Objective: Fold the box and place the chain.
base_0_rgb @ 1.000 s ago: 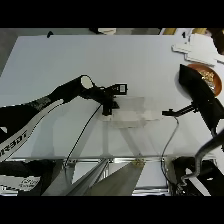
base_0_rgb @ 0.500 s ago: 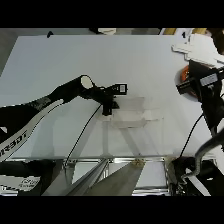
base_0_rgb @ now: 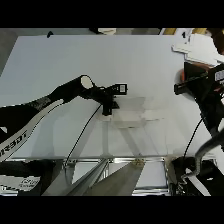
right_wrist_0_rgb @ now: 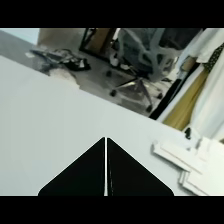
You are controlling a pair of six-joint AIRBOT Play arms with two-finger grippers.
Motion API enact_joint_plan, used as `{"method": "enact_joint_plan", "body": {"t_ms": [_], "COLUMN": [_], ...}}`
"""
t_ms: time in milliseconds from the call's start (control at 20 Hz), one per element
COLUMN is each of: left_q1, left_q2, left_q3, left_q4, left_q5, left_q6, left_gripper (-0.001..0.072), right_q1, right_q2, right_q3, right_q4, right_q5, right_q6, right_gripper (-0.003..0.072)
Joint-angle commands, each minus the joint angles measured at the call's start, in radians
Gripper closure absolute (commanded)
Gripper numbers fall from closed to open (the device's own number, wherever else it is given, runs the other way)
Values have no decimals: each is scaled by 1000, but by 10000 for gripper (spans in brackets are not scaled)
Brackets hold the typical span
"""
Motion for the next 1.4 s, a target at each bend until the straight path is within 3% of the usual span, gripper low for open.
{"method": "enact_joint_plan", "body": {"t_ms": [0,200,350,500,600,700,900,950,1100,1150,1350], "left_q1": [0,0,0,0,0,0,0,0,-1,0,0], "left_q2": [0,0,0,0,0,0,0,0,0,0,0], "left_q3": [0,0,0,0,0,0,0,0,0,0,0], "left_q4": [0,0,0,0,0,0,0,0,0,0,0], "left_q5": [0,0,0,0,0,0,0,0,0,0,0], "left_q6": [0,0,0,0,0,0,0,0,0,0,0], "left_gripper": [700,700,700,700,700,700,700,700,700,700,700], "right_q1": [-1,-34,-159,-247,-270,-270,-270,-270,-267,-253,-119], "right_q2": [-26,-154,-188,-189,-202,-214,-225,-229,-269,-289,-299], "right_q3": [1,1,2,2,2,2,2,2,1,-3,-50], "right_q4": [35,6,-76,-82,-111,-201,-364,-397,-468,-474,-517], "right_q5": [170,458,656,729,806,850,859,858,858,853,785], "right_q6": [117,301,386,376,233,32,0,-56,-157,-172,-173], "right_gripper": [672,670,670,670,671,670,668,602,78,-8,-15]}}
